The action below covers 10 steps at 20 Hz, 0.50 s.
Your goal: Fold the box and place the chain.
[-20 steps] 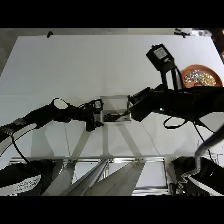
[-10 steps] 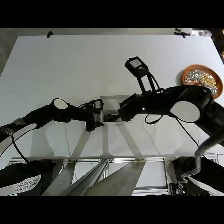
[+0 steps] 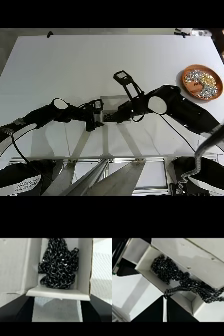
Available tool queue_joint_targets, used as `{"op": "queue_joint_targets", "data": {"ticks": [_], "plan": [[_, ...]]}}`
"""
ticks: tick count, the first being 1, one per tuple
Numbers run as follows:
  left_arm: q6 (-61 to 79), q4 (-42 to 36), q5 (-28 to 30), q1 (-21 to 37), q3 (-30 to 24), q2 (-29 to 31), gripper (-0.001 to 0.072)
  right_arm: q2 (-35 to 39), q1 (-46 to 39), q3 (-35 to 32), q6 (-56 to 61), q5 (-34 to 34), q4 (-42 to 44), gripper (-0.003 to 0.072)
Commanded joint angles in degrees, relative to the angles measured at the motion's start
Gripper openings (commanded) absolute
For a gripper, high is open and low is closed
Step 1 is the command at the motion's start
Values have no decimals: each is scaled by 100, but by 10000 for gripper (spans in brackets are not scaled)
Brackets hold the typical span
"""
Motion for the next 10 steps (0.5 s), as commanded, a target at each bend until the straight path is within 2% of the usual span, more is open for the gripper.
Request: {"op": "queue_joint_targets", "data": {"ticks": [1, 6, 10], "plan": [[0, 2, 0, 0, -2, -2, 252, -501, 127, 0, -96, 0, 142, 8], [0, 2, 0, 0, -2, -2, 252, -968, 149, 2, -94, -210, 247, 11], [0, 2, 0, 0, -2, -2, 252, -1008, 146, 2, -92, -393, 243, 16]]}}
